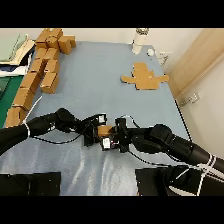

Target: Fold the box.

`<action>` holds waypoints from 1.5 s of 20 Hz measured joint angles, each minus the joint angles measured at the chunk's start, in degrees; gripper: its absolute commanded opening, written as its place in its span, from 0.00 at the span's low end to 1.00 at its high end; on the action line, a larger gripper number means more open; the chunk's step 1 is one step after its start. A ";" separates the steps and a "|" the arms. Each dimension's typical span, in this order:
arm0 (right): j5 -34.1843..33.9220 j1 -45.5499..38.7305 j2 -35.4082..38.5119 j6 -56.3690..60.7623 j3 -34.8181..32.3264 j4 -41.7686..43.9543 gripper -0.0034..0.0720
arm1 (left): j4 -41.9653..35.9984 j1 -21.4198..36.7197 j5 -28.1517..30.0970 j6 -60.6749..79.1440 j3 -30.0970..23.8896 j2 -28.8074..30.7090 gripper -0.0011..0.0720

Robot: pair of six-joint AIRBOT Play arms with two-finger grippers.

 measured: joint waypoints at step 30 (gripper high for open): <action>-4.15 0.26 -2.51 1.05 0.94 4.22 0.43 | 0.04 0.00 -0.02 0.07 0.00 0.00 0.65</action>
